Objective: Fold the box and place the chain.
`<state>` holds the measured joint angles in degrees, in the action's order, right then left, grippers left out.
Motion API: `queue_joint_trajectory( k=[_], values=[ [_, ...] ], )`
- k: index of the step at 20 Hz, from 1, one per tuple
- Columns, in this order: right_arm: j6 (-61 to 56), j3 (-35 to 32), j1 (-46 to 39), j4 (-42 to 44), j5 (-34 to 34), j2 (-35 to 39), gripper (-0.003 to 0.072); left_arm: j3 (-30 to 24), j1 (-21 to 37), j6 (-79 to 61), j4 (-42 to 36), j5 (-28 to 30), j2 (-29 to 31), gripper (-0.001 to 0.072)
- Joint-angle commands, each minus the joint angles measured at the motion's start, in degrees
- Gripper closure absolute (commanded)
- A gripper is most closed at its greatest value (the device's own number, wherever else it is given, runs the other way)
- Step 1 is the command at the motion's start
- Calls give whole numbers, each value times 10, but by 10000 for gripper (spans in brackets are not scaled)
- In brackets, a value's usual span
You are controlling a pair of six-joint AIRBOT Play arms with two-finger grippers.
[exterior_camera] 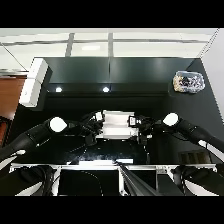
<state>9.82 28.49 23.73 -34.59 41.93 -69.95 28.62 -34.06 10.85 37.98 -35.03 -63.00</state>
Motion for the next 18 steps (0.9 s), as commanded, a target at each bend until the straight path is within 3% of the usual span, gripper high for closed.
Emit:
queue_joint_trajectory(
  k=[1, 4, 9, 10, 11, 12, 14, 15, 16, 17, 18],
  values=[
    [0, 0, 0, 0, 0, 0, 442, 0, -1, -2, -67, 1, -14, 548],
    [0, 0, 0, 0, 0, 0, 442, 0, -5, -48, -116, 3, -38, 548],
    [0, 0, 0, 0, 0, 0, 442, 0, -5, -47, -117, 1, -38, 557],
    [0, 0, 0, 0, 0, 0, 442, 0, -5, -47, -117, 2, -38, 522],
    [0, 0, 0, 0, 0, 0, 442, 0, -5, -47, -117, 2, -38, 376],
    [0, 0, 0, 0, 0, 0, 442, 0, -5, -47, -117, 0, -38, 328],
    [0, 0, 0, 0, 0, 0, 442, 0, -5, -46, -117, -2, -38, 421],
    [0, 0, 0, 0, 0, 0, 441, 0, -5, -46, -117, -7, -38, 518],
    [0, 0, 0, 0, 0, 0, 441, 0, -5, -46, -117, -8, -38, 490],
    [0, 0, 0, 0, 0, 0, 441, 0, -5, -47, -116, -8, -38, 388],
    [0, 0, 0, 0, 0, 0, 441, 0, -5, -46, -113, -8, -37, 380]
  ],
)
